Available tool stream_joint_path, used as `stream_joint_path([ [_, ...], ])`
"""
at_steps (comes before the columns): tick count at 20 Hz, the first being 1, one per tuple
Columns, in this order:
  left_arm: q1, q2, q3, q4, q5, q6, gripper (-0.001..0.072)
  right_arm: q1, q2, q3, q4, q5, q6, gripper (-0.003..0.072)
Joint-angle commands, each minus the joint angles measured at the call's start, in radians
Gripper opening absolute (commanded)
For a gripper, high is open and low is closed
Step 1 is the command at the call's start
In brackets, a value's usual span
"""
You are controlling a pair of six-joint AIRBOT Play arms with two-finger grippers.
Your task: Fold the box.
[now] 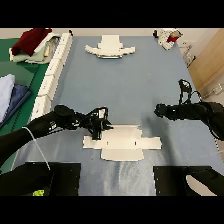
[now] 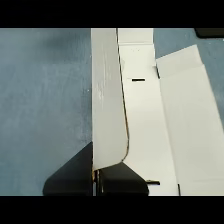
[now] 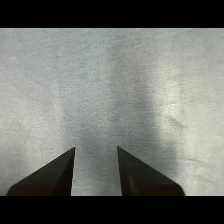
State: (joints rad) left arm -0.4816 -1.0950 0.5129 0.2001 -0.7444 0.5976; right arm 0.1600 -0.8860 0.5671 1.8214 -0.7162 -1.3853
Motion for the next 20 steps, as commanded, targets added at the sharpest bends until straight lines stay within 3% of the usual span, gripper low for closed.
stream_joint_path([
  [1, -0.043, 0.089, -0.006, -0.051, 0.114, 0.121, 0.0009, 0.000, 0.000, 0.001, 0.002, 0.000, 0.000, 0.0410],
  [5, -0.177, 0.231, -0.112, -0.051, 0.340, 0.128, 0.0008, 0.000, 0.000, 0.001, 0.008, 0.001, 0.000, 0.0411],
  [11, -0.316, 0.296, -0.235, -0.141, 0.440, 0.139, 0.0008, 0.000, 0.000, 0.001, 0.009, 0.001, 0.000, 0.0410],
  [20, -0.314, 0.296, -0.249, -0.142, 0.472, 0.133, 0.0010, 0.000, 0.000, 0.001, 0.019, 0.000, 0.000, 0.0411],
])
